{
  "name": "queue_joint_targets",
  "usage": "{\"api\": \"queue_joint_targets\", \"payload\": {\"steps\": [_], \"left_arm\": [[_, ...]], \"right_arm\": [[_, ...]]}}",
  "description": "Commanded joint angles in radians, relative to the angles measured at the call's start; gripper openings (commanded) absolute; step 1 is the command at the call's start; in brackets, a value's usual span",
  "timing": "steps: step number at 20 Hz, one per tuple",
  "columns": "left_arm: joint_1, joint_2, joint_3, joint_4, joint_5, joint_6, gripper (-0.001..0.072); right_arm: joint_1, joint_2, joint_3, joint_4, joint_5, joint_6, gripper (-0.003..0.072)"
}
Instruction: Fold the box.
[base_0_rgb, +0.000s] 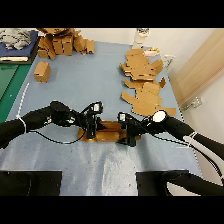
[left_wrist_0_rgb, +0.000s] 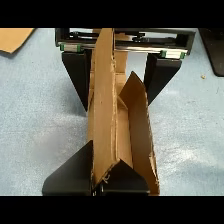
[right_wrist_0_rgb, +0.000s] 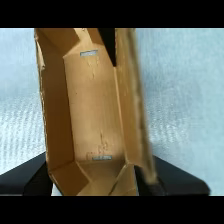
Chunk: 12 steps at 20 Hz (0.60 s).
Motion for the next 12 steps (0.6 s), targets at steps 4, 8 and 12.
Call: {"api": "queue_joint_targets", "payload": {"steps": [4, 8, 12], "left_arm": [[0.0, 0.0, 0.0, 0.0, 0.0, 0.0, 0.0013], [0.0, 0.0, 0.0, 0.0, 0.0, 0.0, 0.0013], [0.0, 0.0, 0.0, 0.0, 0.0, 0.0, 0.0013]], "right_arm": [[0.002, -0.041, 0.001, 0.019, -0.011, -0.057, 0.072], [0.008, -0.042, 0.001, 0.023, -0.016, -0.09, 0.072], [0.009, -0.042, 0.001, 0.018, -0.017, -0.097, 0.0703]]}}
